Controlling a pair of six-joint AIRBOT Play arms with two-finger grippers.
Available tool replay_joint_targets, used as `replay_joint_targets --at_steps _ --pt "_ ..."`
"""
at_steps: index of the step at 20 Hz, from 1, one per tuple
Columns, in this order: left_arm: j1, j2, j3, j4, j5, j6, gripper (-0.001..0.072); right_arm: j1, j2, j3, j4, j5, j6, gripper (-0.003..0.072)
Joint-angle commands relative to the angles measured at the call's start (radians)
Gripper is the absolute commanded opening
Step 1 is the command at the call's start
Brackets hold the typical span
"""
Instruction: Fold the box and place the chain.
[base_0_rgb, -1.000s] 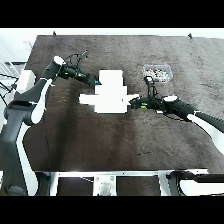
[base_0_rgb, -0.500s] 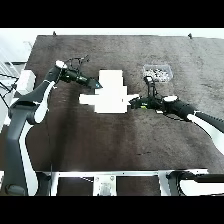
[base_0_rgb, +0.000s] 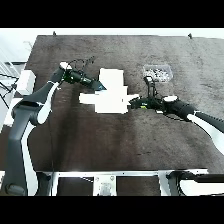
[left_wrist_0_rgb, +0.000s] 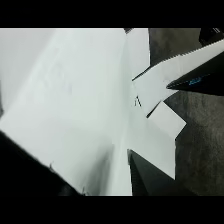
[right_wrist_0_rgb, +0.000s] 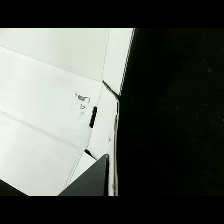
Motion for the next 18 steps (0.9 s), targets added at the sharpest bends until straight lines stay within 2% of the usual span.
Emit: replay_joint_targets --at_steps 1,12,13,15,16,18 --pt "0.013 0.0 0.001 -0.004 0.003 0.013 0.0347 0.0 0.0 0.0 -0.009 0.0 0.0 0.0014" --pt "0.034 0.0 0.001 -0.007 -0.057 0.006 0.0342 0.0 0.0 0.0 -0.008 -0.004 0.0 0.0014" --pt "0.029 0.0 0.001 -0.008 -0.055 0.01 0.023 0.0 0.0 0.0 -0.008 -0.004 0.0 0.0014" --pt "0.023 0.0 0.001 -0.01 -0.046 0.024 0.0223 0.0 0.0 0.0 -0.009 -0.004 0.0 0.0014" --pt "0.023 0.0 0.001 -0.01 -0.038 0.025 0.0117 0.0 0.0 0.0 -0.008 -0.004 0.0 0.0013" --pt "0.023 0.0 0.001 -0.01 -0.032 0.027 0.0117 0.0 0.0 0.0 -0.008 -0.004 0.0 0.0014"
